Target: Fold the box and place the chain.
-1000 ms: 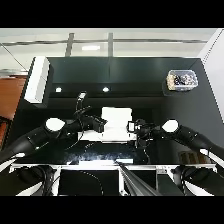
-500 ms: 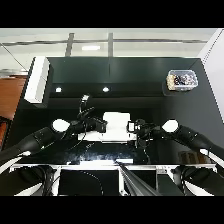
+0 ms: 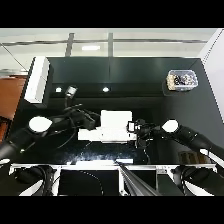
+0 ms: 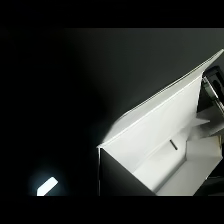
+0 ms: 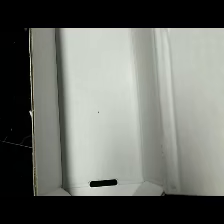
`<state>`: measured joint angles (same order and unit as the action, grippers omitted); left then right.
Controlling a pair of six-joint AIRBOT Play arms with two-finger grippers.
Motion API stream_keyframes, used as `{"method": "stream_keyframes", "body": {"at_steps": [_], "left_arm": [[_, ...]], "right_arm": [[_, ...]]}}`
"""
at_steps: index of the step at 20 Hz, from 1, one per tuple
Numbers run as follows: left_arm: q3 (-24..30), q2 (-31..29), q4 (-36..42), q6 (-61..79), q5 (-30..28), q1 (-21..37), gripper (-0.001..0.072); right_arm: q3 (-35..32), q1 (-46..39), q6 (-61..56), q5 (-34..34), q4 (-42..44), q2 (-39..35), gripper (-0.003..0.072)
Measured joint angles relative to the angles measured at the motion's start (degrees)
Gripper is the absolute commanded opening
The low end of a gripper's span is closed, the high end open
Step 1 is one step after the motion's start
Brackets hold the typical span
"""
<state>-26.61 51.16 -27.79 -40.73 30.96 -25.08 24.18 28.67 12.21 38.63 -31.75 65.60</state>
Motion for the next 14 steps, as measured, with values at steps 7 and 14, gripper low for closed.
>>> {"method": "stream_keyframes", "body": {"at_steps": [7, 14], "left_arm": [[0.8, -4.5, -8.3, 3.5, 23.9, 17.6, 0.0711], [2.0, -3.8, -16.0, 21.8, 25.9, 12.7, 0.0710]], "right_arm": [[0.0, 0.0, 0.0, 0.1, 0.0, 0.0, 0.0566], [0.0, 0.0, 0.0, 0.1, 0.0, 0.0, 0.0566]]}}
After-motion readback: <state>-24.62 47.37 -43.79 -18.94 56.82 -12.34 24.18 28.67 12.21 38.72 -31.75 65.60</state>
